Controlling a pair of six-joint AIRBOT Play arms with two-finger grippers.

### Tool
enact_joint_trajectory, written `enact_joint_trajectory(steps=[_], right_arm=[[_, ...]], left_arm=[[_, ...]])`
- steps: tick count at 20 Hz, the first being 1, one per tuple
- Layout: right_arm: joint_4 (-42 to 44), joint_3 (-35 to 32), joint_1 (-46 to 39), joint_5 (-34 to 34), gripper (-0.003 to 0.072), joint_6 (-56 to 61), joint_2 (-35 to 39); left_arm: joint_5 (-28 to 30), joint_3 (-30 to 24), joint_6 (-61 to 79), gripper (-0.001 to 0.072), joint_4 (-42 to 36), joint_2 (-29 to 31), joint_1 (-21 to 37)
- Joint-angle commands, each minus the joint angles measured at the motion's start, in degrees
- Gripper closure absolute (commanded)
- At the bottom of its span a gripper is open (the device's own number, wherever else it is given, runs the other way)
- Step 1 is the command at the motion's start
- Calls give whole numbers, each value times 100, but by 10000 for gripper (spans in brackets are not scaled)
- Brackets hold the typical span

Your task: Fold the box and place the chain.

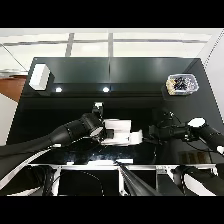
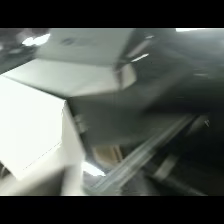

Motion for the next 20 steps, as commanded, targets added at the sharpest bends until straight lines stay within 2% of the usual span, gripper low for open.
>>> enact_joint_trajectory(steps=[1,6,10,11,13,16,20], right_arm=[[485,17,42,404,39,-586,-9],[804,52,293,415,40,-728,-9],[789,310,1145,-361,43,-374,-9],[772,437,1375,-546,116,-214,-9],[743,675,1757,-780,134,-15,-9],[-46,944,2210,-1143,146,1034,-9],[-1115,1207,2601,-1207,148,2120,-9]], left_arm=[[2,-2,2,679,2,-2,2],[2,-2,2,680,0,-2,2],[2,-2,2,680,2,-2,2],[2,-2,2,680,0,-2,2],[2,-2,2,680,2,-2,2],[2,-2,2,680,2,-2,2],[2,-2,2,680,2,-2,2]])
